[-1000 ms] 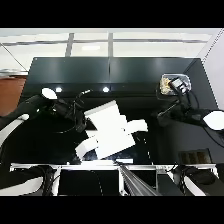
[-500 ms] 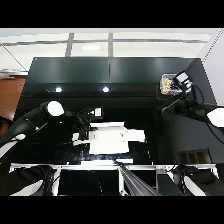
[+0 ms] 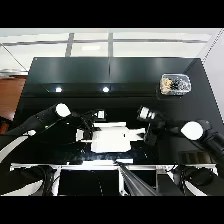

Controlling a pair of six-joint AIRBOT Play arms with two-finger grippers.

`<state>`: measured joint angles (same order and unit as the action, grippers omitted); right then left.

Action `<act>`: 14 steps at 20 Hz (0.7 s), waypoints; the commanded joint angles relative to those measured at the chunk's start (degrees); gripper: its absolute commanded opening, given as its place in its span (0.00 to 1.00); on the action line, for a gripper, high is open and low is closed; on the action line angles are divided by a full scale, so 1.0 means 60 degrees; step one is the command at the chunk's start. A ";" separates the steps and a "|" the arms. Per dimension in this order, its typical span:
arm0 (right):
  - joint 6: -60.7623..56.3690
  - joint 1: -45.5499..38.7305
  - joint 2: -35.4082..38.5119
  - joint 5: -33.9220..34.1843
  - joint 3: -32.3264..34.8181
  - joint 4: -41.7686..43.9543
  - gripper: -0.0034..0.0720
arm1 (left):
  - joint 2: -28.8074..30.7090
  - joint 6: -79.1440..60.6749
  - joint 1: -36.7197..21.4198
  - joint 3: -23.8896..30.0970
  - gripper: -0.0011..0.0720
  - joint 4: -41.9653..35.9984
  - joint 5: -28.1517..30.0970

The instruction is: Fold the box and place the chain.

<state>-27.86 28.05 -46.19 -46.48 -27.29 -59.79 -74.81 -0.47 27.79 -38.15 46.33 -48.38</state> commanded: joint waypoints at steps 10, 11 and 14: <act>0.2233 0.2109 -0.0510 0.1279 0.1188 0.0295 0.97 | -0.0076 -0.0073 0.0007 -0.0098 0.06 0.0007 -0.0025; 0.2259 0.2306 -0.0707 0.1643 0.1188 0.0437 0.97 | -0.0076 -0.0073 0.0007 -0.0098 0.06 0.0007 -0.0025; 0.2269 0.2903 -0.1217 0.2728 0.1188 0.0550 0.97 | -0.0076 -0.0073 0.0007 -0.0098 0.06 0.0007 -0.0025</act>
<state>-15.07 42.33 -51.07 -36.07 -20.25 -57.25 -75.22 -0.91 27.81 -38.70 46.41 -48.62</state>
